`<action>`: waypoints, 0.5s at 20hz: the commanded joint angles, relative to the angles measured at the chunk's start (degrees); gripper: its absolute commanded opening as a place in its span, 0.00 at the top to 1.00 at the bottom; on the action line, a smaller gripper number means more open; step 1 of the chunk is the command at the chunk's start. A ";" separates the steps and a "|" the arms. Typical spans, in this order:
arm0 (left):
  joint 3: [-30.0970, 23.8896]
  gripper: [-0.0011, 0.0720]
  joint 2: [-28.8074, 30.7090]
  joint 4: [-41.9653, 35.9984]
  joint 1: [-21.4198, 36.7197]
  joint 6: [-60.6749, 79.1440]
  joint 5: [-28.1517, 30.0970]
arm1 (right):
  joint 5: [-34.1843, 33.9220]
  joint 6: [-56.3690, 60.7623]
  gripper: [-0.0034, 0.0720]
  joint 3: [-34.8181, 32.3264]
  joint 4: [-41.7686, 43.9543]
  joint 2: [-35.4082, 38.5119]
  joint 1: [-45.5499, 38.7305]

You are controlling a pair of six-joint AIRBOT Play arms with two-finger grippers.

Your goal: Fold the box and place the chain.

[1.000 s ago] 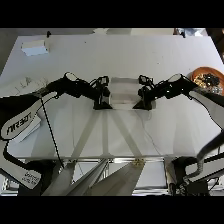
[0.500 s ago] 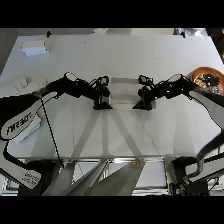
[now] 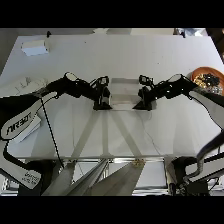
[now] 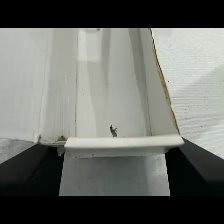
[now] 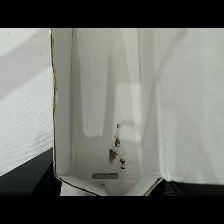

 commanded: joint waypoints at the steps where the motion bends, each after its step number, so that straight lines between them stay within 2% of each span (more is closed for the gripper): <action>1: -0.02 0.60 0.02 0.00 -0.02 0.00 0.37 | 1.16 0.04 0.57 0.07 0.83 0.02 0.07; 10: 0.00 0.60 0.02 0.00 -0.02 0.02 0.37 | 1.11 0.07 0.57 0.07 1.40 0.02 0.07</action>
